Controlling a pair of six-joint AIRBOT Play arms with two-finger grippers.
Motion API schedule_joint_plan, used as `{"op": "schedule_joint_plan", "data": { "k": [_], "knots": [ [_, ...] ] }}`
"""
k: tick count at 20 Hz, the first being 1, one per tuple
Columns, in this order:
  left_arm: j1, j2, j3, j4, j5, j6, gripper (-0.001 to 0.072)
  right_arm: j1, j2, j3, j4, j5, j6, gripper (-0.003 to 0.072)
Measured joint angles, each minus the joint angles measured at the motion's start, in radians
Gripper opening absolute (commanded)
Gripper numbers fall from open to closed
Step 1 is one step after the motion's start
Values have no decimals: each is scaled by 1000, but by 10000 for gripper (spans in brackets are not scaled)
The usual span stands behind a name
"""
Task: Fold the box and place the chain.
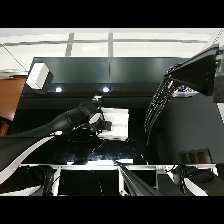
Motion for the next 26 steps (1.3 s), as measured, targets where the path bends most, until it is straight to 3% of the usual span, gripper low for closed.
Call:
{"op": "schedule_joint_plan", "data": {
  "k": [12,26],
  "knots": [
    [0,0,0,5,0,0,30,49,-40,0,210,-96,-24,20],
    [0,0,0,6,0,0,29,142,-134,0,208,-259,-51,20]
  ]
}}
